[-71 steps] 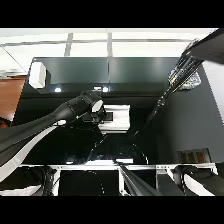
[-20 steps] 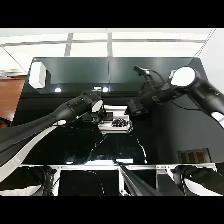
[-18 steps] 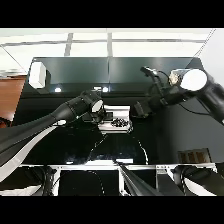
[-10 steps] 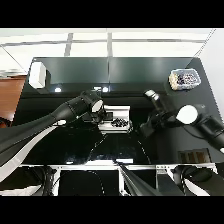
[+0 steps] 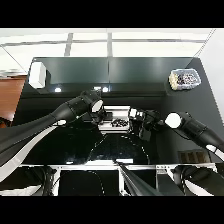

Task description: Fold the box and place the chain.

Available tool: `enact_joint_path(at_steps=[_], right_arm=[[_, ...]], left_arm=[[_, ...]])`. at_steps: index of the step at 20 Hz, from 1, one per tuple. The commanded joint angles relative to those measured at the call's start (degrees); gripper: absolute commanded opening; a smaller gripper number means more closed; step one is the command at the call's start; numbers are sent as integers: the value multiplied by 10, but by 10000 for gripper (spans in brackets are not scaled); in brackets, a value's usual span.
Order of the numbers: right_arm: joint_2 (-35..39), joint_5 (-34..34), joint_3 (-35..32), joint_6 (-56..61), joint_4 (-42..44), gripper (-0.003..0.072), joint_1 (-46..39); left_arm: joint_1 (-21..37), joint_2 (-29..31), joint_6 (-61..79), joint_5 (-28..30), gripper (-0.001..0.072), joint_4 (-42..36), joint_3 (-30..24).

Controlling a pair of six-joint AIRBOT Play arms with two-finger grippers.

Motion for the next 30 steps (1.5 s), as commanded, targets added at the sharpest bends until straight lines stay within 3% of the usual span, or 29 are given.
enact_joint_path(at_steps=[1,6,17,18,22,25,30], right_arm=[[-33,-9,-1,-163,98,701,-13],[-66,-55,22,-176,113,701,-11],[-91,-36,30,-167,113,700,-10],[-94,-36,30,-167,113,665,-10],[-97,-38,30,-150,109,94,-6],[-87,-38,32,-79,86,17,-6],[-3,1,40,189,-99,15,-8]], left_arm=[[0,0,0,3,31,0,0],[0,0,0,3,31,0,0],[0,0,0,4,31,0,0],[0,0,0,4,31,0,0],[0,0,0,4,31,0,0],[0,0,0,4,31,0,0],[0,0,0,3,31,0,0]])
